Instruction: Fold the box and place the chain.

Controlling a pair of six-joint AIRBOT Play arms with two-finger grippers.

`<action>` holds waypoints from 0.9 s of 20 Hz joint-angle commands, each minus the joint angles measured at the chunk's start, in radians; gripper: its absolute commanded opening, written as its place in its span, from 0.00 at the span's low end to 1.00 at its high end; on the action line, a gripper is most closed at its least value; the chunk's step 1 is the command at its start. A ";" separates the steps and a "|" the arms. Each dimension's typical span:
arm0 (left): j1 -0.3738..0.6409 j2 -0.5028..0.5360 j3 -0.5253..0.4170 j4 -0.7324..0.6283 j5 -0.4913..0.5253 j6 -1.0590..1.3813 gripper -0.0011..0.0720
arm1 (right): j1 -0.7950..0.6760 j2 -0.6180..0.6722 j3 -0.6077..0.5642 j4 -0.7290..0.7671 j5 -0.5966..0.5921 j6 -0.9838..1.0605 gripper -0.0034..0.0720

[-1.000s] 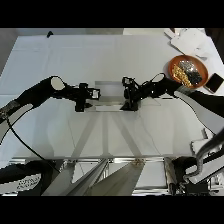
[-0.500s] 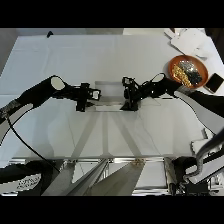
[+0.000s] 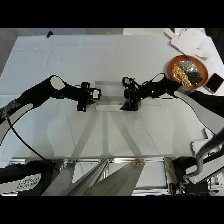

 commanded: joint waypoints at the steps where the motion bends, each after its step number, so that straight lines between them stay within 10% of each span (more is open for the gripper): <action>1: 0.000 -0.001 0.000 -0.069 0.002 0.000 0.20 | 0.001 0.000 0.000 0.000 0.000 0.000 0.75; 10: 0.000 -0.053 0.000 -0.093 -0.026 -0.004 0.24 | 0.001 0.000 0.000 0.000 0.000 0.000 0.75; 14: 0.000 -0.057 0.000 -0.094 -0.003 -0.005 0.71 | 0.001 0.000 0.000 0.000 0.000 0.000 0.75; 18: 0.000 -0.057 0.000 -0.094 -0.004 -0.005 0.73 | 0.001 0.000 0.000 0.000 0.000 0.000 0.75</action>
